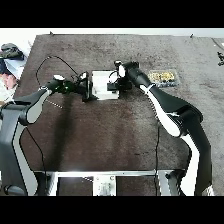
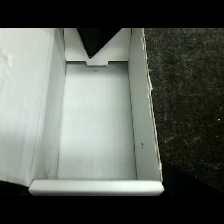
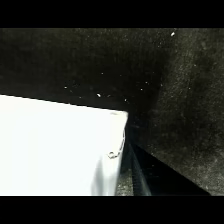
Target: Fold the box and place the chain.
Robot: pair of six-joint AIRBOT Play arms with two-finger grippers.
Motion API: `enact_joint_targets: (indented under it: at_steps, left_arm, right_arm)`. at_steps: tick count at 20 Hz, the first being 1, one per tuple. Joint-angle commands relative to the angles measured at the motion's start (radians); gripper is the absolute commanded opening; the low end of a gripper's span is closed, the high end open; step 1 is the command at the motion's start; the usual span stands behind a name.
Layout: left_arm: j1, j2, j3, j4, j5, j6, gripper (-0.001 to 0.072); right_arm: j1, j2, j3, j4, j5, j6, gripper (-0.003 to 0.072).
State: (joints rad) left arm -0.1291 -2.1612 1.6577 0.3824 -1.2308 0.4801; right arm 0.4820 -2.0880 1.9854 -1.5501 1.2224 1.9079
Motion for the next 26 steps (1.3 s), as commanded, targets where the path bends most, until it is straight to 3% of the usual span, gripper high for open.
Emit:
enact_joint_targets:
  at_steps: [1,2,8,10,15,16,17,18,20,21,26]
  left_arm:
    - [-0.001,-0.001,0.000,-0.001,0.000,-0.001,0.0418]
    - [-0.001,-0.001,0.000,-0.001,0.000,-0.001,0.0418]
    - [-0.001,-0.001,0.000,-0.001,0.000,-0.001,0.0418]
    - [-0.001,-0.001,0.000,-0.001,0.000,-0.001,0.0418]
    - [-0.001,-0.001,0.000,-0.001,0.000,-0.001,0.0418]
    - [-0.001,-0.001,0.000,-0.001,0.000,-0.001,0.0418]
    - [-0.001,-0.001,0.000,-0.001,0.000,-0.001,0.0418]
    - [-0.001,-0.001,0.000,-0.001,0.000,-0.001,0.0418]
    - [-0.001,-0.001,0.000,-0.001,0.000,-0.001,0.0418]
    - [-0.001,-0.001,0.000,-0.001,0.000,-0.001,0.0418]
    - [-0.001,-0.001,0.000,-0.001,0.000,-0.001,0.0418]
  right_arm:
    - [0.000,-0.011,0.000,-0.035,0.009,0.001,0.0291]
    - [0.000,-0.016,0.000,-0.040,0.008,0.001,0.0216]
    - [0.002,-0.021,0.000,-0.070,-0.014,0.027,0.0209]
    - [0.005,-0.021,0.000,-0.073,-0.019,0.027,0.0048]
    - [0.013,-0.021,0.000,-0.089,-0.027,0.054,0.0031]
    - [0.014,-0.021,0.000,-0.087,-0.031,0.068,0.0055]
    - [0.014,-0.021,0.000,-0.087,-0.034,0.069,0.0212]
    - [0.014,-0.019,0.000,-0.084,-0.031,0.069,0.0285]
    - [0.014,-0.010,0.000,-0.085,0.002,0.068,0.0301]
    - [0.014,-0.001,0.000,-0.084,0.013,0.069,0.0407]
    - [0.016,0.036,0.000,-0.068,0.013,0.071,0.0430]
